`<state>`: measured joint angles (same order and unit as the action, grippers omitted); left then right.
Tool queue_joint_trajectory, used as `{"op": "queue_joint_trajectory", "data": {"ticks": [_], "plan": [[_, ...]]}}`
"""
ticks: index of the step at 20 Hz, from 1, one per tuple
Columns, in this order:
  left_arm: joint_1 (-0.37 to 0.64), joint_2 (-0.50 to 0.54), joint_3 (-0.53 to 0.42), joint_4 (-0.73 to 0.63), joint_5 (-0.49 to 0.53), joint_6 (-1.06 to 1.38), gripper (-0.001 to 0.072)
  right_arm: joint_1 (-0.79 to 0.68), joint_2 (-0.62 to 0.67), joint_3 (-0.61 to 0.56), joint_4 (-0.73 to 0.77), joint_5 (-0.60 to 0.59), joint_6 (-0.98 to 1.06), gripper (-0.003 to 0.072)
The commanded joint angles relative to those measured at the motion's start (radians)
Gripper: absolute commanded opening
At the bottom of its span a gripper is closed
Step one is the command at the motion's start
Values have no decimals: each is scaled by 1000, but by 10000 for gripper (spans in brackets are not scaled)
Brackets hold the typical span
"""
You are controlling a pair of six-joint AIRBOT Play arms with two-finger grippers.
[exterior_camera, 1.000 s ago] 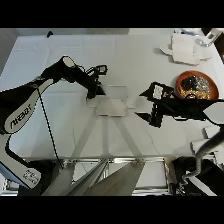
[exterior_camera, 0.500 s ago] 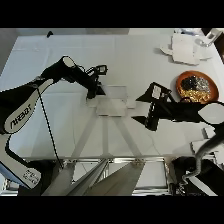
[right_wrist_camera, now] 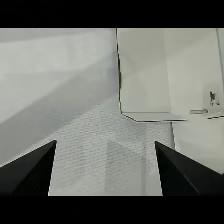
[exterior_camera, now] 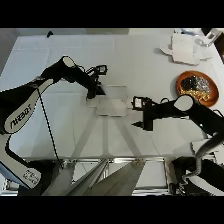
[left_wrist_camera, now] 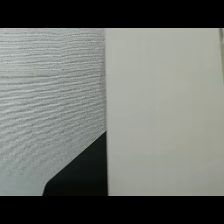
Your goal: Fold the box and place the chain.
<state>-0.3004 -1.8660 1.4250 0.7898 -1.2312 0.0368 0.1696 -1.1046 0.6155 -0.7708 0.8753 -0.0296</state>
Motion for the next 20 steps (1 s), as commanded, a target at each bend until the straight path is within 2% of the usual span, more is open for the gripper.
{"op": "queue_joint_trajectory", "data": {"ticks": [1, 6, 11, 17, 20], "plan": [[0, -1, 0, 0, 0, 0, 8, -52, -100, -1, 129, -35, -248, 696], [0, -1, 0, 0, 0, 0, 8, -73, -158, -1, 305, -162, -425, 696], [0, -1, 0, 0, 0, 0, 8, -73, -240, -1, 345, -177, -469, 696], [0, -1, 0, 0, 0, 0, 8, -52, -275, -1, 370, -182, -504, 696], [0, 0, 0, 0, 0, 0, 8, -32, -282, -1, 442, -187, -520, 696]]}}
